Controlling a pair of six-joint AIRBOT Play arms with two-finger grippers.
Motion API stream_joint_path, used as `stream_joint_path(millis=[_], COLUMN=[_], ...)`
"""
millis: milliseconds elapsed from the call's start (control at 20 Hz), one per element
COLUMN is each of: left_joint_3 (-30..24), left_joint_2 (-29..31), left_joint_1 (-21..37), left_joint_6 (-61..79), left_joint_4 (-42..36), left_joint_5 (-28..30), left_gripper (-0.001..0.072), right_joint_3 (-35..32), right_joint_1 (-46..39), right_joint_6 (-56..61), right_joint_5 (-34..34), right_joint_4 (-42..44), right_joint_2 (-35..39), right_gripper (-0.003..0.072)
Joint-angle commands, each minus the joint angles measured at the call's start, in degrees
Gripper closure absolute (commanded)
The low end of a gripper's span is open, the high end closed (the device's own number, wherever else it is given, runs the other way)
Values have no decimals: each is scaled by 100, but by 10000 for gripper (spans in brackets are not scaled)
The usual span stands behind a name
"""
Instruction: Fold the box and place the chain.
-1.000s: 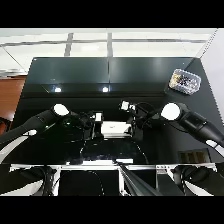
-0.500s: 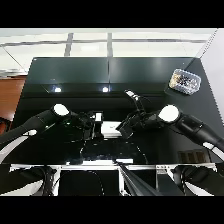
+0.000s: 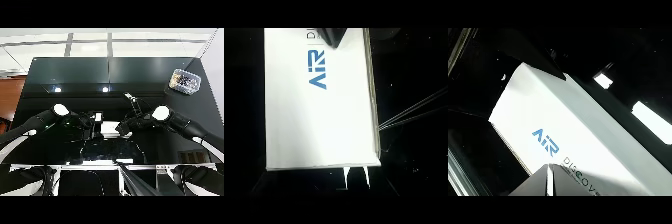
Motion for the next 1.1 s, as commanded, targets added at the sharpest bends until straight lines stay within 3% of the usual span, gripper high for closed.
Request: stream_joint_path(millis=[0, 150, 200, 300, 500, 650, 850, 1050], left_joint_3=[7, 7, 7, 7, 11, 72, 708, 1488], left_joint_2=[-2, 35, 116, 396, 1250, 1342, 514, -472], left_joint_1=[-2, -2, 9, 76, 199, -72, -798, -977], left_joint_6=[-2, -92, -127, -448, -1408, -1655, -2033, -2833], left_joint_4=[-7, 0, 15, 72, 280, -409, -413, -166], left_joint_5=[-28, -20, -7, -9, -382, -393, 120, 13], left_gripper=[303, 300, 256, -6, -3, -1, 0, 0], right_joint_3=[103, 282, 297, 297, 295, 278, 278, 278], right_joint_1=[-243, -822, -1091, -1661, -2664, -2898, -2896, -2896], right_joint_6=[-164, -162, -162, -155, 492, 656, 704, 704], right_joint_5=[501, 1196, 1351, 1808, 2697, 2562, 2090, 2238], right_joint_4=[-37, -42, -39, -208, -1377, -1547, -1403, -1414], right_joint_2=[267, 962, 1255, 1788, 2376, 2374, 2374, 2374], right_gripper=[633, 633, 633, 633, 633, 633, 633, 633])
